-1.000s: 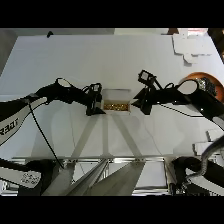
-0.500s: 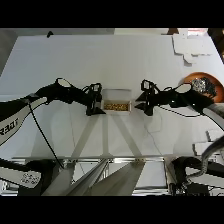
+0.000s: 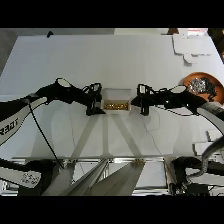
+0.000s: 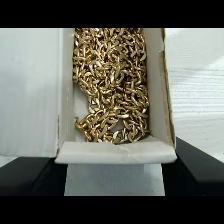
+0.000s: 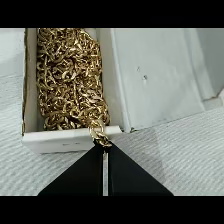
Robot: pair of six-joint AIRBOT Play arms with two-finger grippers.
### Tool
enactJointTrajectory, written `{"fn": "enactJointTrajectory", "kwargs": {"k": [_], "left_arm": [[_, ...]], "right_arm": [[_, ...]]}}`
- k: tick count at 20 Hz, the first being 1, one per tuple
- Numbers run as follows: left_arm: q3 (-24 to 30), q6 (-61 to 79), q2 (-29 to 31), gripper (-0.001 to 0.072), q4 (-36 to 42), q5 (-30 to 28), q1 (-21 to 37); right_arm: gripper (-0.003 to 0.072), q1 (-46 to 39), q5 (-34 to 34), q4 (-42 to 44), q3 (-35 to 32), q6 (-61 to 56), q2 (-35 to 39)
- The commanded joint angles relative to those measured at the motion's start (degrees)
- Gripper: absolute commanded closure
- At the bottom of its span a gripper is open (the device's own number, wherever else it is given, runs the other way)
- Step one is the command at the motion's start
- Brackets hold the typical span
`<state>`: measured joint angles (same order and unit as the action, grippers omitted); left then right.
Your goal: Fold the box and place the chain.
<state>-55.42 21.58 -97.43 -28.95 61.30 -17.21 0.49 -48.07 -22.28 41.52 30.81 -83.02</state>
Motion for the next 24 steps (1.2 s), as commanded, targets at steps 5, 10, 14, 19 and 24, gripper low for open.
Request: {"fn": "enactJointTrajectory", "kwargs": {"k": [5,10,14,19,24], "left_arm": [[0.0,0.2,0.0,0.0502,0.0,0.0,0.0],[0.0,0.2,0.0,0.0502,0.0,0.0,0.0],[0.0,0.2,0.0,0.0501,0.0,0.0,0.0],[0.0,0.2,0.0,0.0501,0.0,0.0,0.0],[0.0,0.2,0.0,0.0501,0.0,0.0,0.0]], "right_arm": [[0.0673,0.3,-0.3,-7.6,0.0,-7.9,0.3],[0.0674,2.0,2.0,-18.8,0.0,-22.8,3.3],[0.0674,5.7,7.3,-21.2,0.0,-32.7,10.8],[0.0674,16.5,19.3,-21.0,0.6,-38.6,16.7],[0.0596,23.9,30.5,-21.0,0.9,-48.6,13.2]]}}
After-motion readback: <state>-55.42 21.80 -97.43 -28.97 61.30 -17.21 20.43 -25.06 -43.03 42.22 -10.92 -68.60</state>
